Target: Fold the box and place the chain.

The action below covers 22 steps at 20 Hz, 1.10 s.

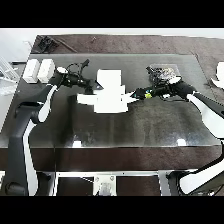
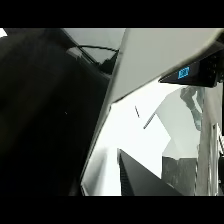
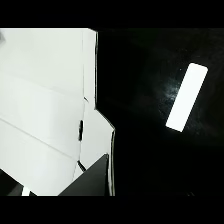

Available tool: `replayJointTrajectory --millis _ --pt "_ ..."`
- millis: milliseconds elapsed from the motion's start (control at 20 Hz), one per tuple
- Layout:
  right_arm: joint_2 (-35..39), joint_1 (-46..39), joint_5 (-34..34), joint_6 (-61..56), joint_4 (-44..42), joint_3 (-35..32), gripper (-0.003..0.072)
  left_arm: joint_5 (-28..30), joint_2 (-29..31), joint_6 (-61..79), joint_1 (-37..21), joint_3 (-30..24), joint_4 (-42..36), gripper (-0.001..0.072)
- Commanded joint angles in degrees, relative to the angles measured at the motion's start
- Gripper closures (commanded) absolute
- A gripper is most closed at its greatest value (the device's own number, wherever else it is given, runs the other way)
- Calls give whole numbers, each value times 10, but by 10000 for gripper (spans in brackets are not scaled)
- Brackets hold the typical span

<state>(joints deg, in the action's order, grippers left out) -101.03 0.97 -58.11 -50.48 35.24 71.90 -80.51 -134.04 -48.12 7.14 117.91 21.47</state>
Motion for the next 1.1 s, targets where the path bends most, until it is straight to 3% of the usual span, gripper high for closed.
replayJointTrajectory --millis 0,600,700,800,850,900,950,1000,1050 --pt "0 0 0 0 0 0 670 -11 0 0 -16 0 -3 464" --pt "0 0 0 0 0 1 670 -31 -5 2 -11 -8 -7 465" --pt "0 0 0 0 0 1 670 -26 -6 2 -11 -8 -10 588" --pt "0 0 0 0 0 1 670 -27 -6 2 -11 -8 -14 626" --pt "0 0 0 0 0 1 669 -30 -6 3 -11 -8 -13 688" --pt "0 0 0 0 0 1 669 -31 -6 7 -11 -8 -14 688" --pt "0 0 0 0 0 1 639 -31 -6 10 -11 -8 -14 689" --pt "0 -2 0 0 0 1 518 -33 -6 22 -11 -8 -14 689" --pt "1 -5 -1 3 -1 1 481 -34 -6 27 -11 -8 -14 689"
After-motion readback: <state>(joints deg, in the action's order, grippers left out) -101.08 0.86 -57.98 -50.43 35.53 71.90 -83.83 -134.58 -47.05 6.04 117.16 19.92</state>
